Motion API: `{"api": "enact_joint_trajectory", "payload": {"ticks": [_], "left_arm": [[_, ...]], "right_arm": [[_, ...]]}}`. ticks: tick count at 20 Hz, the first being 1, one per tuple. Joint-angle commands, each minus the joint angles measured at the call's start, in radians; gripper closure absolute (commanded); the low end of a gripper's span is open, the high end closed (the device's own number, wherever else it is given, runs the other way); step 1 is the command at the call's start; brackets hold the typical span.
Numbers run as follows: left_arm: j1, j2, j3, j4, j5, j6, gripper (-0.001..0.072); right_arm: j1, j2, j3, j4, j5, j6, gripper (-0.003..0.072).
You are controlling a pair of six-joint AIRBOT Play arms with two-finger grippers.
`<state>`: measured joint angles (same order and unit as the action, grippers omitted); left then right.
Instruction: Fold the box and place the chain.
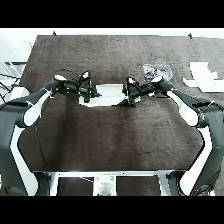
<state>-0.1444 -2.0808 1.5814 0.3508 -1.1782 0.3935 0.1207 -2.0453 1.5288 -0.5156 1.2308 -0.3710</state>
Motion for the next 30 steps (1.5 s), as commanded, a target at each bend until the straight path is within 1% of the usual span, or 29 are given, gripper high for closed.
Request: {"api": "enact_joint_trajectory", "payload": {"ticks": [1, 10, 15, 16, 17, 18, 21, 24, 27, 30], "left_arm": [[0.000, 0.000, 0.000, 0.000, 0.000, 0.000, 0.0690], [0.000, 0.000, 0.000, 0.000, -0.004, 0.000, 0.0690], [0.000, 0.007, 0.002, -0.022, -0.014, 0.009, 0.0688], [0.000, 0.013, 0.002, -0.023, -0.014, 0.008, 0.0597], [0.000, 0.015, 0.002, -0.036, -0.014, 0.008, 0.0375], [0.000, 0.018, 0.002, -0.044, -0.011, 0.006, 0.0315], [0.003, 0.022, 0.002, -0.044, -0.015, -0.001, 0.0314], [0.030, 0.036, 0.002, -0.043, -0.048, -0.002, 0.0314], [0.074, 0.047, 0.007, -0.044, -0.113, -0.004, 0.0314], [0.128, 0.047, 0.032, -0.048, -0.186, -0.039, 0.0314]], "right_arm": [[-0.003, 0.000, 0.001, 0.000, 0.000, 0.000, 0.0130], [-0.002, -0.001, 0.001, 0.000, 0.000, 0.000, 0.0130], [-0.002, -0.001, 0.001, 0.000, 0.000, 0.000, 0.0131], [-0.002, -0.001, 0.001, 0.000, 0.000, 0.000, 0.0131], [-0.002, -0.001, 0.001, 0.000, 0.000, 0.000, 0.0131], [-0.002, -0.001, 0.001, 0.000, 0.000, 0.000, 0.0131], [-0.002, -0.001, 0.001, 0.000, 0.000, 0.000, 0.0130], [-0.002, -0.001, 0.001, 0.000, 0.000, 0.000, 0.0131], [-0.002, -0.001, 0.001, 0.000, 0.000, 0.000, 0.0130], [-0.002, -0.001, 0.001, 0.000, 0.000, 0.000, 0.0131]]}}
